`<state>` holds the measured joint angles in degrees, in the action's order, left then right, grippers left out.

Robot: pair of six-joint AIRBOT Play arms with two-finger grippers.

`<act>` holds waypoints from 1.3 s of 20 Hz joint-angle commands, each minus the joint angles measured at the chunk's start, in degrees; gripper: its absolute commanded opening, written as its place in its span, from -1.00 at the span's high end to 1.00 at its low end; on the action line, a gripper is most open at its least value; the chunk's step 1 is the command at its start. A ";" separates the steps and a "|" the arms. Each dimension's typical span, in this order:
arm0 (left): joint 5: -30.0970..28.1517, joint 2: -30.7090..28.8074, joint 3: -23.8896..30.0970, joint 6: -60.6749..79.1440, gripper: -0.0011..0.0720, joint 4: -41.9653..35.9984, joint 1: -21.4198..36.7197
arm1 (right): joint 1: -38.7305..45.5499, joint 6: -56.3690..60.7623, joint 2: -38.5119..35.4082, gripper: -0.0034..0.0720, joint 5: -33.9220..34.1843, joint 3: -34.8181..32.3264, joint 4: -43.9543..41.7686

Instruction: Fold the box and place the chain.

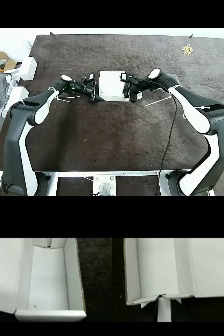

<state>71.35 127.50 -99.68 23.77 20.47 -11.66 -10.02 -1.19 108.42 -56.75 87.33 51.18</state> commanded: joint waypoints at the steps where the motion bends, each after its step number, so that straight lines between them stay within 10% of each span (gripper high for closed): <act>1: 0.20 0.00 -0.02 0.11 0.19 0.13 0.00 | 2.01 10.91 -2.78 0.73 -1.44 0.07 6.38; 11: 0.20 0.00 -0.02 0.11 0.19 0.13 0.00 | 8.94 58.36 -12.33 0.89 -6.58 0.02 13.18; 26: 0.17 0.00 -0.02 0.11 0.18 0.13 0.00 | 10.45 62.53 -2.62 0.89 -11.65 -0.09 5.90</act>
<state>71.57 127.50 -99.68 23.88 20.60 -11.68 0.45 63.00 104.36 -67.94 87.29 61.60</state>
